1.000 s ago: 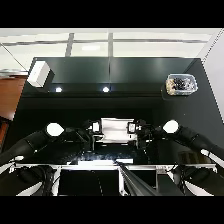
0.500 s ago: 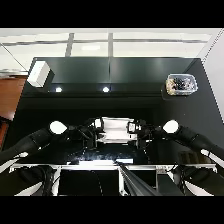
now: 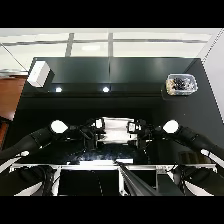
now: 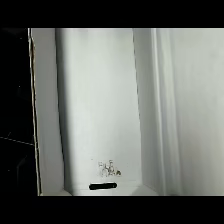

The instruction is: Fold the box and place the chain.

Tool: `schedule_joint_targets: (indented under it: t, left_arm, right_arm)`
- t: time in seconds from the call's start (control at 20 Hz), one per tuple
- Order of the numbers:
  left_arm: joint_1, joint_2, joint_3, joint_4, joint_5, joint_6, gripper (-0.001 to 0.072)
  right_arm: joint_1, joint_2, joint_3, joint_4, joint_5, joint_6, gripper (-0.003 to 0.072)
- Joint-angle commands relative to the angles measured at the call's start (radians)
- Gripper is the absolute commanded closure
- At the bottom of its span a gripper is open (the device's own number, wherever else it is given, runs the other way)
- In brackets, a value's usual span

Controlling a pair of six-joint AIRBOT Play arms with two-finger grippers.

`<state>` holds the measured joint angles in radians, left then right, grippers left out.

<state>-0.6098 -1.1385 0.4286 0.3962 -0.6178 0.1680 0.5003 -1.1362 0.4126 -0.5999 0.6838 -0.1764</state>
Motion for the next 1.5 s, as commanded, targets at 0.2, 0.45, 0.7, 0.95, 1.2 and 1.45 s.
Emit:
schedule_joint_targets:
  t: [0.2, 0.45, 0.7, 0.95, 1.2, 1.45]
  left_arm:
    - [-0.009, -0.001, 0.001, 0.023, -0.018, 0.008, 0.036]
    - [-0.009, -0.001, 0.001, 0.023, -0.018, 0.008, 0.038]
    - [-0.009, -0.001, 0.001, 0.022, -0.014, 0.007, 0.0227]
    - [-0.006, 0.0, 0.002, 0.026, -0.014, 0.007, 0.0679]
    - [0.06, 0.069, 0.002, 0.123, -0.016, -0.186, 0.068]
    - [0.183, 0.231, 0.002, 0.174, -0.162, -0.354, 0.068]
  right_arm:
    - [0.001, -0.001, 0.0, 0.0, 0.0, 0.0, 0.0267]
    - [0.001, -0.001, 0.0, 0.0, 0.0, 0.0, 0.0267]
    - [0.001, -0.001, 0.0, 0.0, 0.0, 0.0, 0.0267]
    - [0.001, -0.001, 0.0, 0.0, 0.0, 0.0, 0.0267]
    - [0.001, -0.001, 0.0, 0.0, 0.0, 0.0, 0.0267]
    - [0.001, -0.001, 0.0, 0.0, 0.0, 0.0, 0.0267]
